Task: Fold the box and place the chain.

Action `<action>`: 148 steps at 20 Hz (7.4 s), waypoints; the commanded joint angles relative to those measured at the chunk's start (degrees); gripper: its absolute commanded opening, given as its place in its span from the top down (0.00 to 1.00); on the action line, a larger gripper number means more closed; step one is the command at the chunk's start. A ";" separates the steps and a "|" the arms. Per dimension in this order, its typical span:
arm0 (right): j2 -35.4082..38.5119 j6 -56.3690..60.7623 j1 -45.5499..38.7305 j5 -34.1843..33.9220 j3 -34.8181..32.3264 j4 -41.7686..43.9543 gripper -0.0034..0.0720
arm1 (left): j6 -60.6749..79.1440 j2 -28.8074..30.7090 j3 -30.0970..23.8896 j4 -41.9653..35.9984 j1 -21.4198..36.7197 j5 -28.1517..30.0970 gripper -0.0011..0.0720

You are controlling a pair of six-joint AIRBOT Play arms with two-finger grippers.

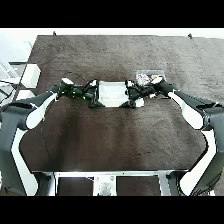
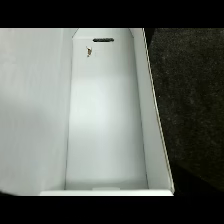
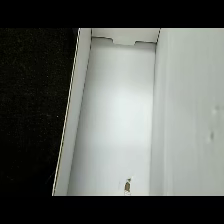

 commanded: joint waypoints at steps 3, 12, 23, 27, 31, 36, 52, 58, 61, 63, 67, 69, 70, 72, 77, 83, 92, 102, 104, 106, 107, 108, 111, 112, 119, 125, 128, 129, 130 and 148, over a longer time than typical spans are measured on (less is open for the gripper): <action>0.00 0.04 0.04 0.02 -0.02 0.20 0.17 | 0.02 -0.04 -0.02 0.04 -0.02 0.09 0.46; 0.15 6.29 -4.44 3.67 0.22 -0.02 0.00 | 0.02 -0.04 -0.02 0.04 -0.02 0.07 0.46; 10.25 15.52 -9.62 3.89 0.20 -3.82 0.00 | 0.02 -0.04 -0.02 0.04 -0.02 0.07 0.46; 11.08 15.50 -8.15 9.84 0.02 -0.74 0.64 | 0.02 -0.04 -0.02 0.04 -0.02 0.07 0.46; 11.06 15.28 -4.70 10.82 -0.02 5.35 0.93 | 0.02 -0.04 -0.02 0.04 -0.02 0.07 0.46; 10.23 19.04 -2.84 -2.71 0.07 7.43 0.93 | 0.02 -0.04 -0.02 0.04 -0.02 0.00 0.46; 2.78 29.90 0.74 -11.85 4.92 1.31 0.93 | 0.00 -0.04 -0.02 0.02 -0.02 -0.13 0.46; 1.90 30.23 0.87 -12.07 4.90 -2.03 0.93 | 0.00 -0.04 -0.02 0.02 -0.02 -0.09 0.46; 1.97 29.53 0.76 -12.04 5.29 -2.80 0.94 | 0.00 -0.04 -0.02 0.02 -0.02 -0.09 0.46; 2.97 28.46 0.76 -11.19 6.32 -2.73 0.94 | 0.00 -0.04 -0.02 0.02 -0.02 -0.09 0.46; 11.76 27.58 0.39 -10.16 3.56 -3.06 0.94 | 0.00 -0.04 -0.02 0.02 -0.02 -0.04 0.46; 18.93 26.99 0.26 -11.39 -2.01 -4.26 0.94 | 0.00 -0.04 -0.02 0.02 -0.02 -0.04 0.46; 22.18 27.04 0.15 -12.33 -5.14 -6.36 0.94 | 0.00 -0.04 -0.02 0.02 -0.02 -0.04 0.46; 25.99 27.04 -0.59 -12.52 -10.51 -11.28 0.69 | 0.00 -0.04 -0.02 0.02 -0.02 -0.02 0.46; 23.43 19.61 -2.71 -12.50 -15.10 -14.34 0.09 | 0.00 -0.04 -0.02 0.02 -0.02 0.00 0.46; 18.91 14.91 -2.08 -12.55 -14.84 -14.16 0.09 | 0.00 -0.04 -0.02 0.02 -0.02 -0.02 0.46; 16.02 13.46 -0.31 -12.50 -12.37 -11.30 0.35 | 0.00 -0.04 -0.02 0.02 -0.02 0.00 0.46; 15.30 11.98 3.34 -14.93 -12.26 -9.86 0.66 | 0.00 -0.04 -0.02 0.02 -0.02 -0.02 0.46; 14.56 11.91 3.80 -16.17 -12.26 -8.04 0.66 | 0.00 -0.04 -0.02 0.02 -0.02 0.00 0.46; 13.55 10.84 3.96 -16.17 -12.24 -6.58 0.66 | 0.00 -0.04 -0.02 0.02 -0.02 -0.02 0.46; 13.35 10.86 3.98 -16.20 -12.26 -6.60 0.65 | 0.00 -0.04 -0.02 0.02 -0.02 -0.02 0.46; 13.27 10.84 3.98 -16.24 -12.24 -6.58 0.60 | 0.00 -0.04 -0.02 0.02 -0.02 -0.04 0.46; 13.27 9.77 3.98 -18.03 -12.24 -6.54 0.42 | 0.00 -0.04 -0.02 0.02 -0.02 -0.02 0.46; 13.27 8.81 3.98 -18.12 -12.24 -6.19 0.34 | 0.00 -0.04 -0.02 0.02 -0.02 -0.02 0.46; 13.27 7.52 3.54 -18.05 -12.26 -5.99 0.09 | 0.00 -0.04 -0.02 0.02 -0.02 -0.02 0.46; 13.29 9.20 3.15 -18.01 -12.26 -7.52 0.60 | 0.00 -0.04 -0.02 0.02 -0.02 -0.02 0.46; 13.57 13.92 3.13 -17.14 -12.26 -13.49 0.80 | -0.02 -0.04 -0.02 0.02 -0.02 -0.04 0.46; 13.84 16.04 3.13 -16.76 -12.26 -16.06 0.80 | -0.02 -0.04 -0.02 0.02 -0.02 -0.04 0.46; 14.21 17.84 3.13 -16.22 -12.26 -18.21 0.84 | -0.02 -0.04 -0.02 0.02 -0.02 -0.04 0.46; 24.11 60.87 -18.27 -9.86 -12.35 -21.68 0.94 | -0.02 -0.04 -0.02 0.02 -0.02 -0.04 0.46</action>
